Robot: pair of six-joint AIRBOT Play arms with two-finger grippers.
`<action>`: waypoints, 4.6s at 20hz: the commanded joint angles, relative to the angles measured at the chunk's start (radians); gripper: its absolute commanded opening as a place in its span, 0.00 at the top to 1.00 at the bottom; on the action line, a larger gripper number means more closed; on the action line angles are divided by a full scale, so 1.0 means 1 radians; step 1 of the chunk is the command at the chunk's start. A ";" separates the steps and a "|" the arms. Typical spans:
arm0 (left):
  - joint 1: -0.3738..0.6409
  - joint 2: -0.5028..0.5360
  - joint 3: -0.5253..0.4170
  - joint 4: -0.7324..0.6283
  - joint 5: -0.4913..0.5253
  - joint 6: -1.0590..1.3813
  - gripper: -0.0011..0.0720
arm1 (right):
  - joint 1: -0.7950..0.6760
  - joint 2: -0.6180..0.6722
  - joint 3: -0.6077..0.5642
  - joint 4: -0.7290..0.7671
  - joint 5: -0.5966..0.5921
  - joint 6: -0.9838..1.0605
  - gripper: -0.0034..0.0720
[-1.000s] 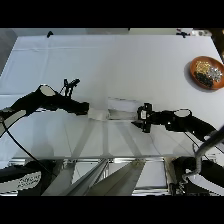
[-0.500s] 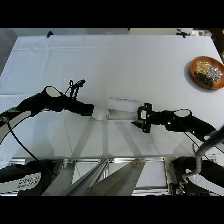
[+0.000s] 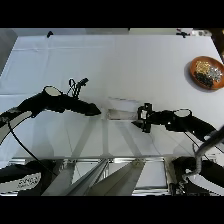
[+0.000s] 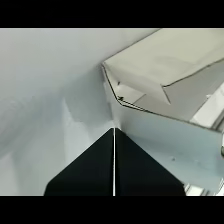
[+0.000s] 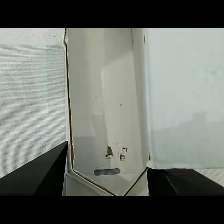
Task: Fold the box and place the chain.
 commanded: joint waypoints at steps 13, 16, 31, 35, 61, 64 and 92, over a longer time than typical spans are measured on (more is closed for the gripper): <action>-0.082 -0.001 0.000 -0.058 -0.008 0.066 0.77 | 0.000 0.000 0.000 0.001 0.000 0.000 0.51; -0.093 0.000 0.000 -0.085 0.016 0.068 0.73 | 0.000 0.000 0.000 0.000 0.000 0.000 0.51; -0.090 0.000 0.000 -0.191 0.101 0.066 0.32 | 0.000 0.000 0.000 0.000 0.000 0.000 0.51; -0.100 0.000 0.000 -0.166 0.106 0.032 0.28 | 0.000 0.000 0.000 0.000 0.000 0.000 0.51; -0.287 0.002 0.090 0.350 0.170 -0.520 0.45 | 0.000 0.000 0.000 0.000 0.000 0.000 0.51; -0.315 0.003 0.090 0.360 0.228 -0.558 0.52 | 0.000 0.000 0.000 0.000 0.000 0.000 0.51; -0.304 0.234 0.631 0.996 -0.463 -0.984 0.47 | 0.000 0.000 0.000 0.000 0.000 0.000 0.51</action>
